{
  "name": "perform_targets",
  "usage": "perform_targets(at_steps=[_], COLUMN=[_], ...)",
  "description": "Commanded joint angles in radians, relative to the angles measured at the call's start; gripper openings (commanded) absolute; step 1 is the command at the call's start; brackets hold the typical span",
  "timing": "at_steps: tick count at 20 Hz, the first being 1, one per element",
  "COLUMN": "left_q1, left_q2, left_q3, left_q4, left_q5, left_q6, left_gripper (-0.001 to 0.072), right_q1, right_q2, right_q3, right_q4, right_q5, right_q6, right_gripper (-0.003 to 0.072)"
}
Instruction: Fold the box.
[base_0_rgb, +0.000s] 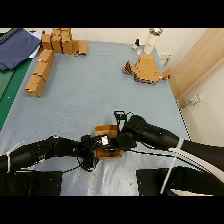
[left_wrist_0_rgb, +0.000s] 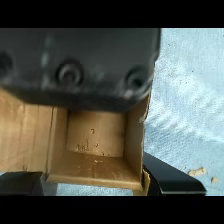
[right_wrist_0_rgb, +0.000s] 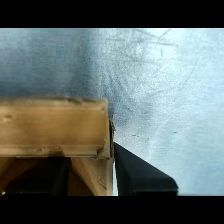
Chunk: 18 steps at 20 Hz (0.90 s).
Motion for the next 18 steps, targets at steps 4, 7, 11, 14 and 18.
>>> perform_targets(at_steps=[4,7,11,14,18], left_q1=[0.0,0.0,0.0,0.0,0.0], left_q2=[0.001,0.001,0.001,0.001,0.001], left_q3=[0.0,0.0,0.0,0.0,0.0], left_q4=[0.0,0.0,0.0,0.0,0.0], left_q5=[0.0,0.0,0.0,0.0,0.0], left_q6=[0.0,0.0,0.0,0.0,0.0], left_gripper=[0.0532,0.0532,0.0532,0.0532,0.0532], right_q1=[0.031,0.031,0.037,0.058,0.062], right_q2=[-0.111,-0.113,-0.113,-0.113,-0.098], right_q3=[0.071,0.071,0.071,0.071,0.072], right_q4=[-0.018,-0.011,0.001,-0.011,-0.019], right_q5=[-0.052,-0.07,-0.074,-0.075,-0.097], right_q6=[0.097,0.104,0.1,0.1,0.085], right_gripper=[0.0307,0.0192,0.0023,0.0006,0.02])
